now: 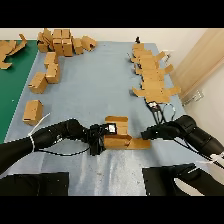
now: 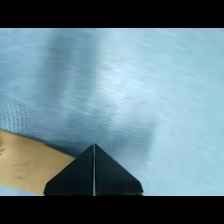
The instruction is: Fold the box.
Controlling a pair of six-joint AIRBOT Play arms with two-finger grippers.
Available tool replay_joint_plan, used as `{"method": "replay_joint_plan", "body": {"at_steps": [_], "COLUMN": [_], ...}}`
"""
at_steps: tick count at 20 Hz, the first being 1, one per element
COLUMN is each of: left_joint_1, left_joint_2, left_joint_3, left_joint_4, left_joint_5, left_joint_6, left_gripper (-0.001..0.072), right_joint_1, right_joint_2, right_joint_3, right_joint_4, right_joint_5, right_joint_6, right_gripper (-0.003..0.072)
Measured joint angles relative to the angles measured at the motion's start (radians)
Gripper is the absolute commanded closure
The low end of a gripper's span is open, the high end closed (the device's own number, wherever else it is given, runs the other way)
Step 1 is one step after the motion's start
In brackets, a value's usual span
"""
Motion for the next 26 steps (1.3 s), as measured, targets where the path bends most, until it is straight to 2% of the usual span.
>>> {"method": "replay_joint_plan", "body": {"at_steps": [4,8,13,22,23,24,26], "left_joint_1": [0.0,0.0,0.0,0.001,0.001,-0.002,-0.001], "left_joint_2": [0.0,0.0,0.0,0.001,0.001,-0.001,0.0], "left_joint_3": [0.0,0.0,0.0,0.0,0.0,0.0,0.0], "left_joint_4": [0.0,0.0,0.004,0.002,0.0,-0.015,-0.004], "left_joint_5": [0.002,0.002,-0.001,0.0,0.001,0.013,0.003], "left_joint_6": [0.0,0.0,0.002,0.001,0.0,-0.004,-0.003], "left_gripper": [0.019,0.019,0.019,0.019,0.019,0.019,0.019], "right_joint_1": [-0.1,-0.134,-0.146,-0.147,-0.147,-0.142,-0.148], "right_joint_2": [0.002,0.002,0.003,0.02,0.033,0.049,0.089], "right_joint_3": [0.0,0.0,0.0,0.001,0.0,0.0,0.0], "right_joint_4": [0.023,0.159,0.317,0.351,0.384,0.483,0.478], "right_joint_5": [-0.082,-0.148,-0.177,-0.202,-0.207,-0.222,-0.235], "right_joint_6": [0.049,0.028,-0.048,-0.116,-0.119,-0.122,-0.119], "right_gripper": [0.0684,0.0684,0.0684,0.0684,0.0684,0.0684,0.0684]}}
